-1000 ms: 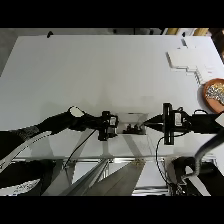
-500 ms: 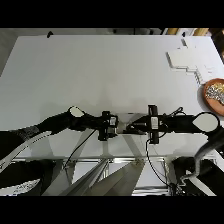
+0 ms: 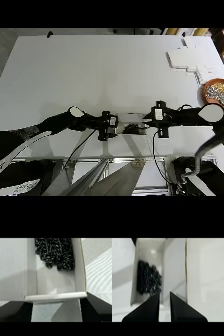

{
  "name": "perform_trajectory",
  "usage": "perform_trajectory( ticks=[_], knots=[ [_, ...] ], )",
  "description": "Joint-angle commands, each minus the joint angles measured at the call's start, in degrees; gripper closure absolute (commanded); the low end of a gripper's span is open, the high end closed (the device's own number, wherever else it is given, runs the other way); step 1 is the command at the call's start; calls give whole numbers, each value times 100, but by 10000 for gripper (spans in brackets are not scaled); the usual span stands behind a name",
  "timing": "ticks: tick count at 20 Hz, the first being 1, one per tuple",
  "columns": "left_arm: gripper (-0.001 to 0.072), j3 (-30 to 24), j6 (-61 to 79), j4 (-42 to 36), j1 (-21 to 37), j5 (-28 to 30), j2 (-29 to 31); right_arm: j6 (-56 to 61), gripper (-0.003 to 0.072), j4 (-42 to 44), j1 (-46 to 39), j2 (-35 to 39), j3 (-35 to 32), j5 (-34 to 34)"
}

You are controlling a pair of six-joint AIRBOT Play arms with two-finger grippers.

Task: Fold the box and place the chain.

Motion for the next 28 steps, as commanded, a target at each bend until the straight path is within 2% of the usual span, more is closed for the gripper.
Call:
perform_trajectory(
  ticks=[1,3,6,11,13,15,22,28],
  knots=[
    [337,-2,2,0,2,0,4,-302,498,-780,-892,-28,118,459],
    [337,-2,2,2,2,0,4,-229,382,-1078,-1075,-245,116,437],
    [337,-2,2,2,2,0,4,-122,383,-1672,-1078,-758,109,284],
    [337,-2,2,2,2,0,4,-188,406,-1923,-1032,-1360,103,-225],
    [337,-2,2,2,2,0,4,-286,442,-1965,-896,-1574,103,-431],
    [337,-2,2,2,2,0,4,-522,511,-1963,-734,-1766,103,-466],
    [337,-2,2,2,2,0,4,-643,526,-1961,-656,-1943,87,-533],
    [337,-2,2,0,2,-2,4,-645,527,-1947,-656,-1943,-254,-1198]
  ],
)
